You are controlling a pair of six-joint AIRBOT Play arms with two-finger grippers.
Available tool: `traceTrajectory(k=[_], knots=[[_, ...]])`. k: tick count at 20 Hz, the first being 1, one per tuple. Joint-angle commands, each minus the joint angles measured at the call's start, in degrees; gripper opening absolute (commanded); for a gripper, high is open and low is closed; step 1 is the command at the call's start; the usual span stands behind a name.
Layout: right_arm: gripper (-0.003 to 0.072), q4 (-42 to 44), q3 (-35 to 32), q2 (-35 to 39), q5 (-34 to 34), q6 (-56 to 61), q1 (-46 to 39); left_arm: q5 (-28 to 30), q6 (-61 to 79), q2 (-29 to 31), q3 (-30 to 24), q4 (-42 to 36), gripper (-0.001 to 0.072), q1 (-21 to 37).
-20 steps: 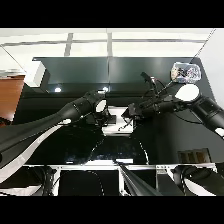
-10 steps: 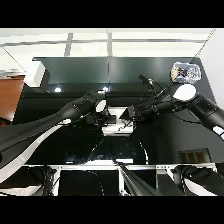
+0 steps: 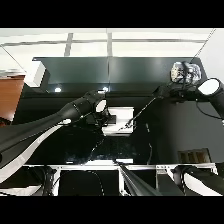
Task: Fold the box and place the chain.
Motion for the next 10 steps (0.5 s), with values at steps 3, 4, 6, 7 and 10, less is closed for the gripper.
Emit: traceTrajectory(k=[3, 4, 6, 7, 10], knots=[[0.0703, -6.1, 9.7, -14.4, -13.9, 9.3, -7.4, -0.2, 0.0, 0.0, 0.0, 0.0, 0.0033, 0.0], [0.0702, -6.1, 13.4, -18.1, -12.5, 9.8, -8.3, -0.2, 0.0, 0.0, 0.0, 0.0, 0.0033, 0.0], [0.0701, -6.6, 20.3, -24.3, -7.8, 11.6, -9.8, -0.2, 0.0, 0.0, 0.0, 0.0, 0.0033, 0.0], [0.0701, -7.9, 23.3, -26.9, -4.7, 11.9, -10.3, -0.2, 0.0, 0.0, 0.0, 0.0, 0.0033, 0.0], [0.0701, -9.7, 28.9, -32.2, 0.2, 13.9, -11.0, -0.2, 0.0, 0.0, 0.0, 0.0, 0.0033, 0.0]])
